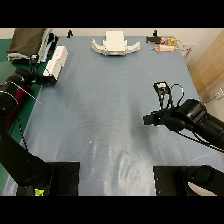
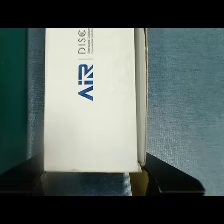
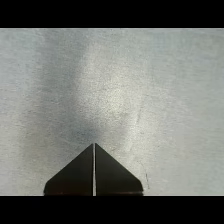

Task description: Fold the box.

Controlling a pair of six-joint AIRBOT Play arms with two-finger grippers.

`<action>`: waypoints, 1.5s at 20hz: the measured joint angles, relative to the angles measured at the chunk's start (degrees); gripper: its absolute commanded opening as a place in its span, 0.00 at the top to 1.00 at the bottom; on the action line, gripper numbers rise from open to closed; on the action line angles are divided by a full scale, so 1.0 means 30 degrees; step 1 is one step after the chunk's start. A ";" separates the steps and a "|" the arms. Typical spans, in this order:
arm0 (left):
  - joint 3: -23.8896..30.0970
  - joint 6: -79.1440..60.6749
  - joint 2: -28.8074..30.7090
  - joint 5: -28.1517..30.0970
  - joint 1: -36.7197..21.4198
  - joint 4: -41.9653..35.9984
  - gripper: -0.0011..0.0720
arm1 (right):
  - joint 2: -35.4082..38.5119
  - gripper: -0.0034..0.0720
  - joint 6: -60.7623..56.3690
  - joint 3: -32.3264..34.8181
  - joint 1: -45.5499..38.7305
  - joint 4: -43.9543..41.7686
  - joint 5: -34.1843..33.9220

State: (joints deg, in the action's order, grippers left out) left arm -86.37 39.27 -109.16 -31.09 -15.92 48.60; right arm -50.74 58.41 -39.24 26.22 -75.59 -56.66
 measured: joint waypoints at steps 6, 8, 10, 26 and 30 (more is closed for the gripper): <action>0.0000 0.0000 0.0000 0.0022 0.0000 -0.0007 0.07 | 0.0000 0.93 0.0000 0.0000 0.0000 0.0000 0.0000; 0.0000 0.0000 0.0000 0.0015 0.0000 -0.0022 0.07 | 0.0000 0.93 0.0000 0.0000 0.0000 -0.0007 0.0000; 0.0000 0.0000 0.0000 0.0015 0.0000 -0.0022 0.07 | 0.0000 0.93 0.0000 0.0000 0.0000 -0.0007 0.0000; -0.0015 0.0379 0.5311 -0.6790 -0.1341 0.2433 0.75 | 0.0000 0.93 0.0000 0.0000 0.0000 0.0000 0.0000; -0.0022 0.1785 0.7825 -1.0535 -0.1282 0.2266 0.97 | 0.0000 0.93 0.0000 0.0000 0.0000 0.0000 0.0000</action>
State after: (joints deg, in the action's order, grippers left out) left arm -86.43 44.62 -85.69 -62.70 -19.77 55.40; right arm -50.74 58.41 -39.24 26.22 -75.59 -56.66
